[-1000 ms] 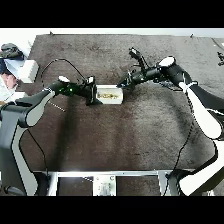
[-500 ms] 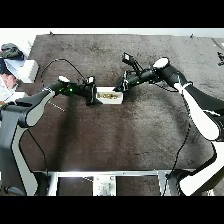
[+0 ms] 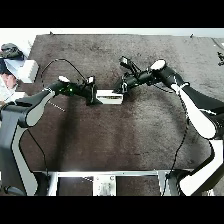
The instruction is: Fold the box and place the chain.
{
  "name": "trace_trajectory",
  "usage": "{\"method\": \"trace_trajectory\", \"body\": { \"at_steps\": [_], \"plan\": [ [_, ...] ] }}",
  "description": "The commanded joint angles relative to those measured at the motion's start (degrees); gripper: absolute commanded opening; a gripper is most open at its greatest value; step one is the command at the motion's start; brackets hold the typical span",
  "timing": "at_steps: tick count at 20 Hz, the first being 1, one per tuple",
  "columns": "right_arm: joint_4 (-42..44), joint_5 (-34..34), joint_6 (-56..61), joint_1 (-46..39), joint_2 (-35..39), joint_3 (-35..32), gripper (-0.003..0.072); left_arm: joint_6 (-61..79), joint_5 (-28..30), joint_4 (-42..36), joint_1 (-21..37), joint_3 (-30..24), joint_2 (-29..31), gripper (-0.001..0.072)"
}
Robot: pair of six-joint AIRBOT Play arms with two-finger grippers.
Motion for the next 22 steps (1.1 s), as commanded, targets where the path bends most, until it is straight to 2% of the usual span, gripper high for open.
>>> {"method": "trace_trajectory", "body": {
  "at_steps": [1, 7, 8, 14, 22],
  "plan": [
    [0.0, 0.94, -0.2, 0.7, -0.92, -0.02, 0.0306, 0.02, 0.0, 0.02, 0.04, 0.0, -0.02, 0.0263],
    [-0.44, 0.15, -0.63, 1.25, -2.16, -0.02, 0.031, 0.02, -0.02, 0.0, 0.04, 0.0, -0.02, 0.0264],
    [-0.48, -0.57, -0.63, 1.25, -2.16, -0.02, 0.0418, 0.02, -0.02, 0.0, 0.04, 0.0, -0.02, 0.0264],
    [-1.68, -5.57, -0.9, 1.22, -2.16, 0.0, 0.0398, 0.02, -0.02, 0.02, 0.04, 0.02, -0.02, 0.0263],
    [-1.64, -6.58, -1.66, 1.22, -0.74, 0.04, 0.0397, 0.02, -0.04, 0.0, 0.04, 0.02, -0.02, 0.0263]
  ]
}}
